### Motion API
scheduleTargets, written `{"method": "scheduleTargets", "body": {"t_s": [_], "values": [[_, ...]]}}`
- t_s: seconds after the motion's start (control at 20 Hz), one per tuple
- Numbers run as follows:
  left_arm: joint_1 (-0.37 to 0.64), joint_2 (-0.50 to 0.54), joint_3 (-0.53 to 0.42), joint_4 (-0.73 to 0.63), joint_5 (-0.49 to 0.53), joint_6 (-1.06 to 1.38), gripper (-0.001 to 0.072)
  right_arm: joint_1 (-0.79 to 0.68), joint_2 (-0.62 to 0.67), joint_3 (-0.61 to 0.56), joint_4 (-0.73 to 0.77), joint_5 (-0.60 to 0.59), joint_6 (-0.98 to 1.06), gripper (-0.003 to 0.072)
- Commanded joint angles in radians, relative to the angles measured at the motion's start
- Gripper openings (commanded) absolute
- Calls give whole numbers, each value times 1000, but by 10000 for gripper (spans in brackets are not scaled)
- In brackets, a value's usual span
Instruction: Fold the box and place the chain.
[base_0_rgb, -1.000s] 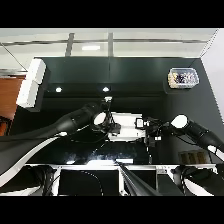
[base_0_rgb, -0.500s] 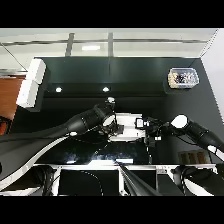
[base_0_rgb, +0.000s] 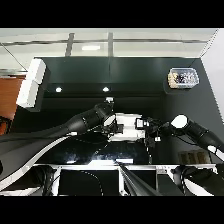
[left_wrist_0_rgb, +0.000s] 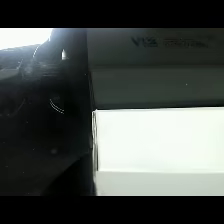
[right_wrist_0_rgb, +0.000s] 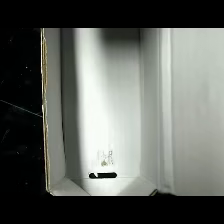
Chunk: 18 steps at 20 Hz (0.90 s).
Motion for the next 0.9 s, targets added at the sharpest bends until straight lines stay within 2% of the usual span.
{"method": "scheduleTargets", "body": {"t_s": [0.0, 0.05, 0.2, 0.25, 0.3, 0.4, 0.45, 0.65, 0.7, 0.75, 0.85], "values": [[0, 0, 6, -10, -1, -4, 268, 0, 1, 0, 0, -2, 2, 448], [2, -1, 14, -10, -3, -4, 346, 0, 1, 0, 0, -2, 2, 448], [2, -1, 28, -6, 10, -6, 345, 0, 1, 0, 0, -2, 2, 448], [2, -3, 29, -6, 10, -17, 301, 0, 1, 0, 0, -2, 2, 448], [2, -7, 29, -6, 9, -26, 194, 0, 1, 0, 0, -2, 2, 448], [1, -15, 29, -11, 8, -26, 105, 0, 1, 0, 0, -2, 2, 448], [0, -17, 29, -10, 8, -25, 24, 0, 1, 0, 0, -2, 2, 448], [2, -17, 29, -7, 2, -26, 23, 0, 2, 0, 1, 10, 10, 451], [2, -17, 29, -6, -4, -26, 23, -1, 5, 1, 1, 22, 42, 518], [2, -17, 29, -6, -8, -26, 23, -1, 14, 1, -1, 27, 69, 634], [2, -17, 29, -6, -8, -26, 23, -1, 53, 1, -2, 30, 85, 634]]}}
